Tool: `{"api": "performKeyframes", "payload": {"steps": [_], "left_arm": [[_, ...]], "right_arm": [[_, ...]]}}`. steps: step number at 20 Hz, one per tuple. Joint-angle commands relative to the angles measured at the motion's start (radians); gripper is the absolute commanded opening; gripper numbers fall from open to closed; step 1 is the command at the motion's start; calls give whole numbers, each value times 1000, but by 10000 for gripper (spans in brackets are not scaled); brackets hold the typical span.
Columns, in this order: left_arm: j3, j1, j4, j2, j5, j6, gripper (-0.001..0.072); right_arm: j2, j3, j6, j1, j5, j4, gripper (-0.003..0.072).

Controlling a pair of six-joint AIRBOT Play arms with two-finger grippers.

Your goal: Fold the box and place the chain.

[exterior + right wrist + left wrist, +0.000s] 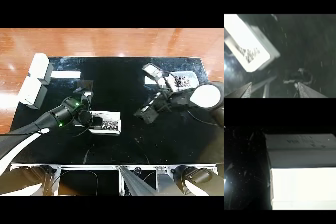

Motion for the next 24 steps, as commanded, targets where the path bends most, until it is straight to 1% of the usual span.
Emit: {"api": "performKeyframes", "payload": {"steps": [1, 2, 3, 4, 5, 7, 8, 12, 15, 18, 19, 20, 21, 22, 23, 24], "left_arm": [[1, 0, -21, 0, 6, 0, 29], [2, 0, -30, 1, 7, 0, 74], [8, -3, -30, 1, 16, 0, 175], [19, -7, -26, 1, 29, 1, 303], [29, -10, -26, 1, 37, 2, 397], [52, -13, -26, 2, 53, 13, 418], [67, -14, -31, 3, 58, 23, 456], [113, -14, -26, 37, 114, 61, 465], [113, -12, -4, 111, 174, 106, 464], [108, -13, 5, 203, 269, 189, 464], [97, -13, 15, 243, 302, 239, 464], [69, -12, 83, 296, 330, 294, 464], [28, 2, 199, 355, 376, 299, 464], [-12, 37, 270, 415, 414, 306, 464], [-53, 93, 289, 482, 422, 319, 464], [-95, 171, 254, 559, 407, 342, 464]], "right_arm": [[25, -2, 29, -74, 129, -2, 684], [26, -2, 29, -74, 131, -1, 684], [26, -2, 29, -72, 134, 2, 684], [26, -2, 29, -72, 137, 16, 684], [26, -2, 29, -72, 137, 26, 684], [26, -3, 29, -72, 146, 43, 684], [26, -6, 29, -72, 151, 47, 684], [26, -40, 30, -72, 152, 47, 684], [25, -79, 31, -72, 139, 51, 684], [25, -84, 41, -72, 71, 101, 684], [25, -82, 63, -72, 31, 107, 683], [20, -73, 122, -72, 4, 80, 683], [7, -53, 193, -72, 2, 33, 684], [-11, -28, 246, -72, 6, -7, 683], [-34, 0, 258, -72, 2, -16, 684], [-62, 31, 258, -72, -9, -9, 684]]}}
